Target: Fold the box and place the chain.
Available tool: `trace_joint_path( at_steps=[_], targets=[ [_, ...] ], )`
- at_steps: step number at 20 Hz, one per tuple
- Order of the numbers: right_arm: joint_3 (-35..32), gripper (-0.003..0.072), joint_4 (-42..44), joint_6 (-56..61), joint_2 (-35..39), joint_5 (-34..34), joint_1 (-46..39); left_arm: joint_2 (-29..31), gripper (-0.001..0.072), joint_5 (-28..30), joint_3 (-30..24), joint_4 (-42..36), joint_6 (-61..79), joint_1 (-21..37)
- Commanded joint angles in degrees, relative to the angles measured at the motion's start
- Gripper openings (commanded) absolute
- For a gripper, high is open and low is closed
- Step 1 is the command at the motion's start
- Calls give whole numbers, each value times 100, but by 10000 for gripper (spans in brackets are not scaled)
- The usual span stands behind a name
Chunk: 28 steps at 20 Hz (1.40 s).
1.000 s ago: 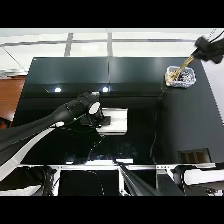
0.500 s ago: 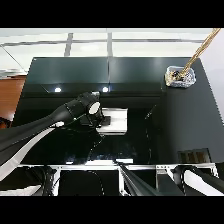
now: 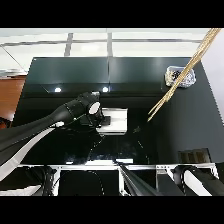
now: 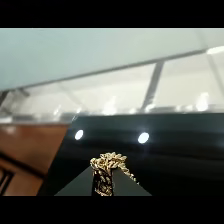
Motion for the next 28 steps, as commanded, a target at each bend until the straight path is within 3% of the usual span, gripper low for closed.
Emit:
trace_joint_path(
  at_steps=[1, 8, 18, 25, 28],
  targets=[
    [-26, 14, 122, 22, 83, 675, 623, 2, 29, 0, 4, 2, 2, 4],
    [-55, 14, -393, 212, 55, 485, 2079, 2, 29, -2, 4, 2, 0, 4],
    [-55, 15, -645, 166, -476, -284, 2857, 2, 29, -2, 4, 2, 2, 4],
    [-55, 15, -706, 105, -881, -308, 3230, 2, 29, -2, 4, 2, 0, 4],
    [-107, 15, -1180, 129, -914, -98, 3239, 2, 29, -2, 4, 2, 2, 4]
  ],
)
